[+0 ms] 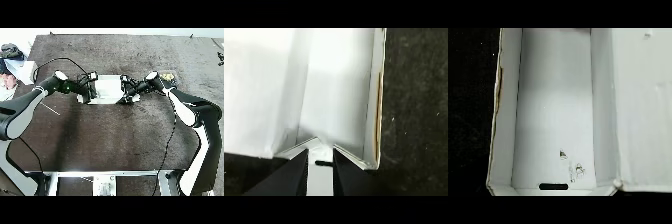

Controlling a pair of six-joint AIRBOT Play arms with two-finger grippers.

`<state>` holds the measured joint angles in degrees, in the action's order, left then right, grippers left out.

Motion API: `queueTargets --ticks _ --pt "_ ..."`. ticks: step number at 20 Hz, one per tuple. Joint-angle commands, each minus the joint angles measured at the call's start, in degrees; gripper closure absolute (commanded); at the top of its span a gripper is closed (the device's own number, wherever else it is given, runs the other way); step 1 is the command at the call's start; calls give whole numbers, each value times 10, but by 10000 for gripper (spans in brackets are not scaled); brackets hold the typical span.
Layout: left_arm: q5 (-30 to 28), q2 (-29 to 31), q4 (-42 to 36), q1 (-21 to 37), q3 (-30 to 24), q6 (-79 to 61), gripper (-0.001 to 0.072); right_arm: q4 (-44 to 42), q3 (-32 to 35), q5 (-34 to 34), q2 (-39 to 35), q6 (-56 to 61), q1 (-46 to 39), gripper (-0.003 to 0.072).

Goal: Fold the box and place the chain.

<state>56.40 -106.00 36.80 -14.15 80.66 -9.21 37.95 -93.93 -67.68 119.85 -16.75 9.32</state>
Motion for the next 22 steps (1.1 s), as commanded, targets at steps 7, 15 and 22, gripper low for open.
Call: queueTargets --ticks 7,15,22 --pt "16 -16 -66 -1 0 -44 543 0 0 0 0 0 0 235" --pt "12 -16 -69 -1 0 -42 168 0 0 0 0 0 0 236" --pt "-4 -16 -68 -1 0 -26 27 0 0 0 0 0 0 236"
